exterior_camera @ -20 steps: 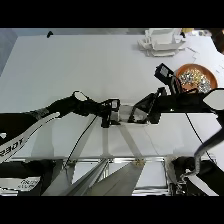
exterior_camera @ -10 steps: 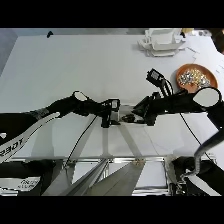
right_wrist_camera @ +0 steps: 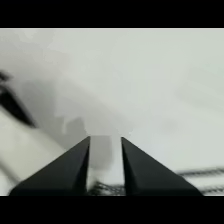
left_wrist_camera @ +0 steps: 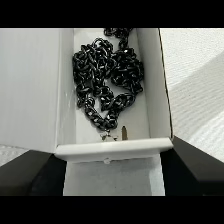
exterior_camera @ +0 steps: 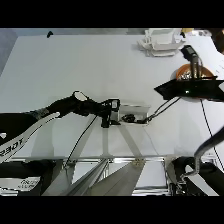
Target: Fold the box and place the chain.
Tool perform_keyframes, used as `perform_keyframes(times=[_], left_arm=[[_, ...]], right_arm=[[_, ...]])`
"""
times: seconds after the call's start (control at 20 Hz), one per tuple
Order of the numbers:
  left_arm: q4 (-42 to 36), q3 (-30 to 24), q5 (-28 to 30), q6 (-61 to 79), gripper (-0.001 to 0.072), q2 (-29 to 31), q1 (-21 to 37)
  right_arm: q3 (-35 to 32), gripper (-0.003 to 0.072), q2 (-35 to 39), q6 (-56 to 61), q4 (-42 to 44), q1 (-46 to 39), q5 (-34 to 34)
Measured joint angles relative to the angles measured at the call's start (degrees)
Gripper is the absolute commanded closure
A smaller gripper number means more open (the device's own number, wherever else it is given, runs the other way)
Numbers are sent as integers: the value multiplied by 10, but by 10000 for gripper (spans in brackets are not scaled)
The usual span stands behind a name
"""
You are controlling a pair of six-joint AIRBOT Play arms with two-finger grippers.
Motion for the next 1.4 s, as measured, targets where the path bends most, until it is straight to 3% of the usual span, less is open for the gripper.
perform_keyframes(times=[0.2, 0.4, 1.2, 1.3, 1.4], left_arm=[[0, 0, 0, 0, 625, 0, 0], [0, 0, 0, 0, 625, 0, 0], [0, 0, 0, 0, 625, 0, 0], [0, 0, 0, 0, 625, 0, 0], [0, 0, 0, 0, 625, 0, 0]], right_arm=[[-11, 313, -1, 132, -170, -31, -32], [-39, 361, -14, 186, -236, -39, -52], [-97, 375, -150, 225, -265, -11, -111], [-99, 431, -162, 225, -265, -8, -113], [-99, 431, -170, 226, -265, -7, -118]])
